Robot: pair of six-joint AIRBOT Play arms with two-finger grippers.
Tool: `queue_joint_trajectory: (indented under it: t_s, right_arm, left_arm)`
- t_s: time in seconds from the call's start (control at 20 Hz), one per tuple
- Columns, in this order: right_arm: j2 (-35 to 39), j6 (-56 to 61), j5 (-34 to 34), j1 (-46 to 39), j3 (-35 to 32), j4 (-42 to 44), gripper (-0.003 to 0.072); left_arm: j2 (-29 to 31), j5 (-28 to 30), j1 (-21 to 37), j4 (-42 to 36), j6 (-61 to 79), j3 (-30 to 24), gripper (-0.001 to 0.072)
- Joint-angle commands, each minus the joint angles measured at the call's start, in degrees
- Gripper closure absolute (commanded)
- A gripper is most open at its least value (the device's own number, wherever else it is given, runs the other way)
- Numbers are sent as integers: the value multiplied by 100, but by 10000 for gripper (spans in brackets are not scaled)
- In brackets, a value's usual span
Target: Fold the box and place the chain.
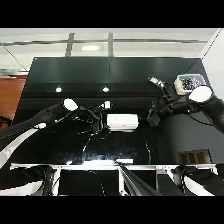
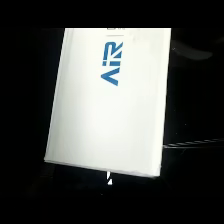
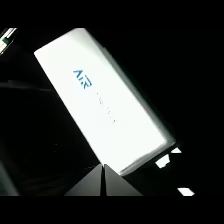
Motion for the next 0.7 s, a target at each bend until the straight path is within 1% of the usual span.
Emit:
queue_joint_trajectory:
  t_s: [0.0,0.1,0.15,0.3,0.45,0.55,0.65]
  right_arm:
    - [81,887,190,-282,-671,1287,671]
    - [70,901,-481,-116,-1274,2750,671]
    - [24,896,-741,28,-1429,3143,671]
    - [-195,901,-1187,437,-1453,3237,671]
    - [-411,1012,-1613,485,-1453,3235,671]
    - [-549,1003,-1626,490,-1453,3130,671]
    - [-693,1115,-1582,522,-1456,2728,671]
  left_arm:
    - [-2,11,0,0,0,4,262]
    - [-2,11,-2,0,0,4,262]
    - [-2,11,0,0,0,4,262]
    - [-2,15,0,0,2,4,262]
    - [-2,22,0,0,2,4,262]
    - [-2,15,0,0,2,4,262]
    - [-2,15,0,0,2,4,262]
